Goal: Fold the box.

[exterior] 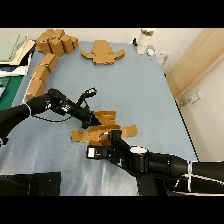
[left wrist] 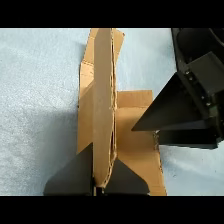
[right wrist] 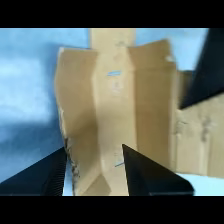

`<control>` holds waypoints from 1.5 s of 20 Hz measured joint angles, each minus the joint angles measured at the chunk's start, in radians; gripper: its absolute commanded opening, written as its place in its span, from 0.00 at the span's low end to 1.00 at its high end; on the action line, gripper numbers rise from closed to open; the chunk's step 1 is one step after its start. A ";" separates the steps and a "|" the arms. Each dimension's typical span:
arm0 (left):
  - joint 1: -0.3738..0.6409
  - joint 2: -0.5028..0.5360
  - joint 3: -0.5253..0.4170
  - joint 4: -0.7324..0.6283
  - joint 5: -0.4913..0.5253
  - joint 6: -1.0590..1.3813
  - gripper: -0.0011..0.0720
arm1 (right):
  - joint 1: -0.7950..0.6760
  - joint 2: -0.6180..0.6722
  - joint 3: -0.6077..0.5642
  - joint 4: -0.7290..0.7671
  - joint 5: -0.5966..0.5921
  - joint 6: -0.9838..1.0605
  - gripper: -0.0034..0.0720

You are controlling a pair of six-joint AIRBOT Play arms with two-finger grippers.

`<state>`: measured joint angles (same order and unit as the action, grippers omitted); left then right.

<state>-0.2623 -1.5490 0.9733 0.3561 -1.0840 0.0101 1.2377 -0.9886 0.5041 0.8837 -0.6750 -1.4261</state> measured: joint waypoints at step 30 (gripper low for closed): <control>0.000 0.000 0.000 0.000 0.000 0.000 0.03 | -0.332 0.200 -0.081 0.238 0.185 -0.236 0.99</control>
<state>-0.2623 -1.5490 0.9733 0.3557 -1.0836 0.0101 0.9062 -0.7891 0.4232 1.1221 -0.4904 -1.6623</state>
